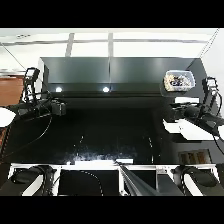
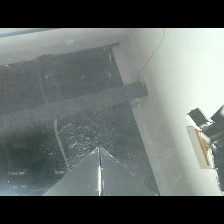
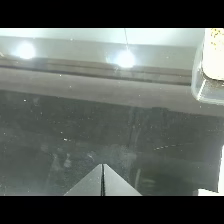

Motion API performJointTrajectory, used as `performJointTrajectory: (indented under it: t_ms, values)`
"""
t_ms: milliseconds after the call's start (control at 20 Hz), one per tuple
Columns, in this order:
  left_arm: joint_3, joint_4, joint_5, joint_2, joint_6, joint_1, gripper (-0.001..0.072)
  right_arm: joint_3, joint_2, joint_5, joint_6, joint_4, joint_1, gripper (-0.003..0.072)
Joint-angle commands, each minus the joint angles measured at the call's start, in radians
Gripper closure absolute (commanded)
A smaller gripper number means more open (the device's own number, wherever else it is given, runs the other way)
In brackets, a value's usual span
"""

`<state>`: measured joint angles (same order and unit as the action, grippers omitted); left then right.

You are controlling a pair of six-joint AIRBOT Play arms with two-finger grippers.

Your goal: Fold the box and place the chain.

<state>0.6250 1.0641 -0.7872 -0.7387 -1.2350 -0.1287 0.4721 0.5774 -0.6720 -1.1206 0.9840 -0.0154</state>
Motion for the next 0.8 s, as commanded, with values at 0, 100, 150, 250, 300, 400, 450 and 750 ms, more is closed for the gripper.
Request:
performJointTrajectory:
  t_ms: [0,100,150,250,300,400,450,750]
  values:
    - [0.0,0.0,0.0,0.001,0.0,-0.001,0.0686,0.0,-0.001,0.001,0.0,-0.008,0.001,0.0684]
    - [0.0,0.0,0.002,0.001,0.0,-0.001,0.0686,0.0,-0.001,0.026,0.0,-0.008,0.0,0.0684]
    - [0.0,0.0,0.006,0.001,0.0,-0.001,0.0686,0.0,-0.001,0.031,0.0,-0.008,0.001,0.0685]
    - [0.0,0.0,0.033,0.0,0.0,-0.001,0.0686,-0.001,-0.001,0.056,0.002,-0.007,0.001,0.0684]
    - [0.0,0.0,0.056,-0.003,0.0,-0.001,0.0686,-0.001,-0.001,0.095,0.003,-0.004,0.001,0.0684]
    - [0.0,0.0,0.113,-0.017,0.0,-0.001,0.0686,-0.001,0.0,0.25,-0.011,0.069,-0.008,0.0682]
    - [0.0,0.0,0.138,-0.027,0.0,-0.001,0.0686,-0.001,0.005,0.376,-0.066,0.095,-0.039,0.0678]
    - [0.0,0.0,0.153,-0.065,0.0,-0.001,0.068,0.208,0.277,0.28,-0.311,0.094,-0.636,0.0677]
